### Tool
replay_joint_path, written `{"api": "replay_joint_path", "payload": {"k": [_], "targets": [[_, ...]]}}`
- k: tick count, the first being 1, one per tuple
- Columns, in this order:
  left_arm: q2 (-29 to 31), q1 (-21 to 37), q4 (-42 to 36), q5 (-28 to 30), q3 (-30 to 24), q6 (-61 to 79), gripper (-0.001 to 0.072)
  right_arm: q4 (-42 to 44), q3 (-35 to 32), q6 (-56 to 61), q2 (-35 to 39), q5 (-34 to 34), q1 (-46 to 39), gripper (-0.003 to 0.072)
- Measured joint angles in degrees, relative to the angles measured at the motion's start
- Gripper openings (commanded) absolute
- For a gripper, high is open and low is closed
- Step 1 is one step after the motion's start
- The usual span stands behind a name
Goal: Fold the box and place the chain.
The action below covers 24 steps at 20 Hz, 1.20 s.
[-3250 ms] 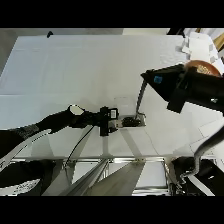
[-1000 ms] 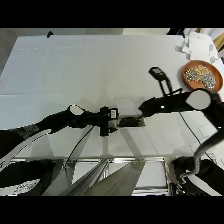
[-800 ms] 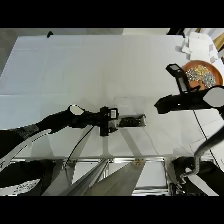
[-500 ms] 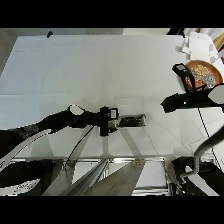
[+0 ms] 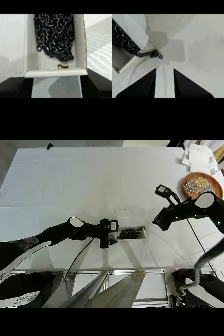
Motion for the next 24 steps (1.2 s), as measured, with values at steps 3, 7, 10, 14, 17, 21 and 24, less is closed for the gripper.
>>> {"api": "replay_joint_path", "payload": {"k": [3,7,10,14,17,21,24], "targets": [[0.0,0.0,0.0,0.0,0.0,0.0,0.025,0.4,0.0,-12.5,-2.1,0.6,0.0,0.0246],[0.0,0.0,0.0,0.0,0.0,0.0,0.025,1.0,0.0,-22.5,-5.0,1.9,0.0,0.0245],[0.0,0.0,0.0,0.0,0.0,0.0,0.025,2.2,0.0,-27.6,-6.4,2.3,0.0,0.0245],[0.0,0.0,0.0,0.0,0.0,0.0,0.025,2.9,-0.3,-31.3,-7.8,2.1,0.0,0.0245],[0.0,0.0,0.0,0.0,0.0,0.0,0.025,3.2,-2.0,-33.8,-8.2,0.4,0.0,0.0245],[0.0,0.0,0.0,0.0,0.0,0.0,0.025,4.6,-5.4,-37.8,-8.4,-3.1,0.0,0.0245],[0.0,0.0,0.0,0.0,0.0,0.0,0.025,7.0,-6.7,-39.7,-8.1,-5.4,0.0,0.0246]]}}
